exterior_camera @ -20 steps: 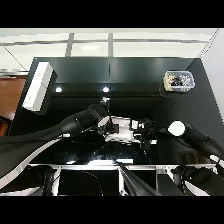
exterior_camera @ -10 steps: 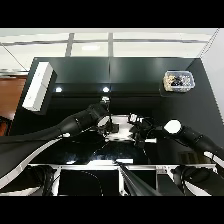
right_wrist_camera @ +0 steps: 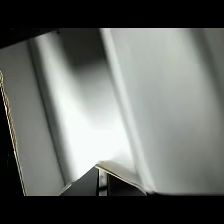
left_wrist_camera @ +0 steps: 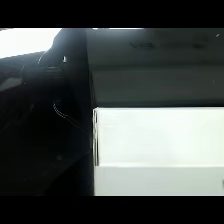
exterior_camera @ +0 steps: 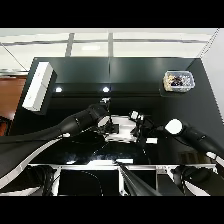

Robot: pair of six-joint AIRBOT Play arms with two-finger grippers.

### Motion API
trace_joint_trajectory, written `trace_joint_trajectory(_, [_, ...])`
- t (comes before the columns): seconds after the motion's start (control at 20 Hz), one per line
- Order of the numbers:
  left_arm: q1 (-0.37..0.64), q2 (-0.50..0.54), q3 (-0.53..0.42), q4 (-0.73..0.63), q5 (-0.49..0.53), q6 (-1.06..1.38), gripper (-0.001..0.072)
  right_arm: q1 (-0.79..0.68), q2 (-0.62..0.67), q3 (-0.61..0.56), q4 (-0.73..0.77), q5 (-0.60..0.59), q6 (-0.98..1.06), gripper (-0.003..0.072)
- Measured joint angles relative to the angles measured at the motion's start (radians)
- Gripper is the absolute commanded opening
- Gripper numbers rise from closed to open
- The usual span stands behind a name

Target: Fold the box and place the chain.

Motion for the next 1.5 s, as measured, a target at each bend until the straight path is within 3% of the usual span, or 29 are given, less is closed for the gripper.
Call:
trace_joint_trajectory(0.15, [0.000, 0.000, 0.000, 0.000, -0.009, 0.000, 0.0029, -0.100, 0.076, 0.072, -0.228, 0.183, 0.354, 0.0010])
trace_joint_trajectory(0.3, [0.000, 0.000, 0.000, 0.001, -0.008, 0.000, 0.0029, -0.298, 0.151, 0.112, -0.434, 0.361, 0.691, 0.0011])
trace_joint_trajectory(0.4, [0.000, 0.000, 0.000, 0.003, -0.008, 0.000, 0.0029, -0.458, 0.177, 0.106, -0.480, 0.408, 0.857, 0.0011])
trace_joint_trajectory(0.6, [0.000, 0.000, 0.000, 0.004, -0.008, 0.000, 0.0029, -0.690, 0.179, 0.053, -0.422, 0.433, 1.012, 0.0011])
trace_joint_trajectory(0.9, [0.000, 0.000, 0.000, 0.004, -0.008, 0.000, 0.0028, -0.777, 0.043, -0.026, -0.295, 0.542, 0.970, 0.0011])
trace_joint_trajectory(1.2, [0.000, 0.000, 0.000, 0.004, -0.008, 0.000, 0.0029, -0.751, -0.090, -0.052, -0.076, 0.580, 0.750, 0.0011])
trace_joint_trajectory(1.5, [0.000, 0.000, 0.000, 0.004, -0.008, 0.000, 0.0029, -0.726, -0.148, -0.056, 0.028, 0.587, 0.607, 0.0012])
